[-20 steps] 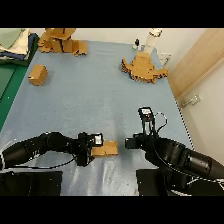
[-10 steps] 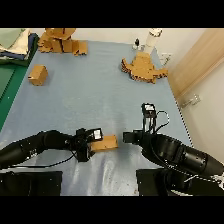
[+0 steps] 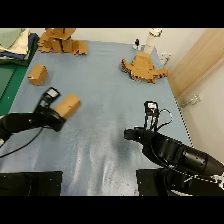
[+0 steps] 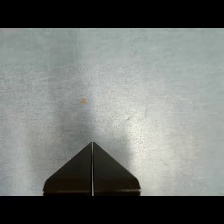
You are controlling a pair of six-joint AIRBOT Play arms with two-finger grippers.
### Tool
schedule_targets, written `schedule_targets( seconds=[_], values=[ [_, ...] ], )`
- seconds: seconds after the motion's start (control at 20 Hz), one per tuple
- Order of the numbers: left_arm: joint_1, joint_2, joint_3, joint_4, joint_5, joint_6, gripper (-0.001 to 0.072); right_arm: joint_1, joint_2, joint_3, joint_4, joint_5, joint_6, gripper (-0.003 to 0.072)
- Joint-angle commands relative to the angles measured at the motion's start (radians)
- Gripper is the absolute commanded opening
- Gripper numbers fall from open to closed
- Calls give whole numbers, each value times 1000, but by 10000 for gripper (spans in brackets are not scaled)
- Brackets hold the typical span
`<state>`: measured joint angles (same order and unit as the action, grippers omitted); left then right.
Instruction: Fold the box.
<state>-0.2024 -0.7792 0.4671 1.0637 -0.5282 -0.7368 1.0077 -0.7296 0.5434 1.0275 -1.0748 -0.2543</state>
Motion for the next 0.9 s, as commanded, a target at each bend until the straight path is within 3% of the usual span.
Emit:
schedule_targets(
  seconds=[0.0, 0.15, 0.4, 0.6, 0.85],
  values=[
    [315, 12, 2, 103, -63, -95, 363, 0, 0, 0, -38, 0, 3, 5],
    [460, -37, 3, 103, -39, -88, 363, -4, 0, 1, -66, 1, 3, 4],
    [483, -190, 76, 101, 54, -95, 363, -47, 0, 1, -70, 5, 3, 5],
    [483, -359, 209, 80, 56, -95, 363, -63, 0, 1, -76, 13, 3, 5],
    [476, -600, 443, 10, 69, -94, 363, -63, -1, 1, -82, 21, 4, 4]
  ],
)
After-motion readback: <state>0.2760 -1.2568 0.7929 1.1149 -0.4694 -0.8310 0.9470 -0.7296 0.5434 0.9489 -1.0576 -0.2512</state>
